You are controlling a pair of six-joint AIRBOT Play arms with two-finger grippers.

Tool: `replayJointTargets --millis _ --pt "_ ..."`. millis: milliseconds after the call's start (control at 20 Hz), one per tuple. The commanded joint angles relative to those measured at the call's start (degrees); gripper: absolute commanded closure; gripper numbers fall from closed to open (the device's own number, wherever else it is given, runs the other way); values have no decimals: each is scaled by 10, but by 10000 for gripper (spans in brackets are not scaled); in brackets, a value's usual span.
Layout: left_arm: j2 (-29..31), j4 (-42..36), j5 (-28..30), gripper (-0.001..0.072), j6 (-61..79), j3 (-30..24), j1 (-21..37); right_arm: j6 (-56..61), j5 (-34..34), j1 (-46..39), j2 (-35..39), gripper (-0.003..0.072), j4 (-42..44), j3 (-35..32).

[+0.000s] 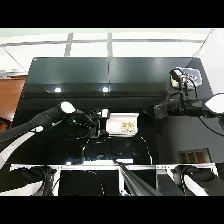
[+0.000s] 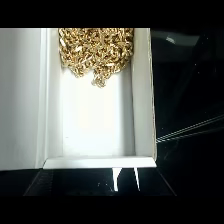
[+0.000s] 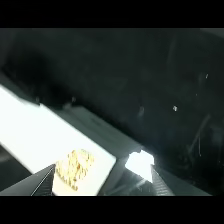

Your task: Fold the box and place the chain.

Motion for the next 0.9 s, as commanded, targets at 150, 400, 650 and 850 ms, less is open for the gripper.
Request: replayJointTargets --millis 150,400,650,850 --pt "0 4 2 225 -17 0 0 24 -156 71 -90 5 53 0" --pt "0 4 3 225 -16 0 0 -123 -59 101 -120 6 26 9" --pt "0 4 4 224 -16 0 0 -304 58 106 -108 6 -26 45" --pt "0 4 3 225 -16 0 0 -362 5 140 -109 6 -30 45"
